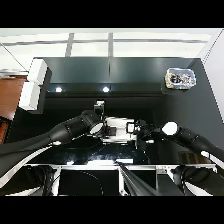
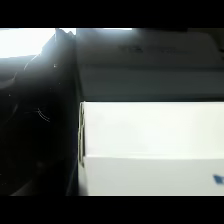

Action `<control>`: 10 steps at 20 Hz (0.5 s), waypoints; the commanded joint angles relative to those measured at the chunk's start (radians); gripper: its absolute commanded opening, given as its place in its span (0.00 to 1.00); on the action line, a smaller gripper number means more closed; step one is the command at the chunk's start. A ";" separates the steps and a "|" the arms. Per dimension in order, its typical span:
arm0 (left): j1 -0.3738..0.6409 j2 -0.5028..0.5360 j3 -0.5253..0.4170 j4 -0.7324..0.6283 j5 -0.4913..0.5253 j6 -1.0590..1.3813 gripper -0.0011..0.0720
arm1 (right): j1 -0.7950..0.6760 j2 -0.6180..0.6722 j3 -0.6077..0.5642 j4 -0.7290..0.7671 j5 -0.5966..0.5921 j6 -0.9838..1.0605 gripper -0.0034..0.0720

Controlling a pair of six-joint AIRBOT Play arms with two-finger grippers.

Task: Fold the box and place the chain.

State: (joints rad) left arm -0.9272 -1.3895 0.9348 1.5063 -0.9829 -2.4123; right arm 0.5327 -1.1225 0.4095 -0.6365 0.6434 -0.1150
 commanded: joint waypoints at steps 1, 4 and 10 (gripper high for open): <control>0.017 -0.003 0.010 0.007 -0.023 -0.004 0.42 | 0.000 0.000 0.000 0.000 0.002 0.002 0.68; 0.036 -0.004 0.013 0.005 -0.025 -0.004 0.42 | 0.000 0.000 0.000 0.000 0.002 0.002 0.68; 0.036 -0.012 0.013 0.008 -0.024 -0.004 0.39 | 0.000 0.000 0.000 0.000 0.002 0.002 0.68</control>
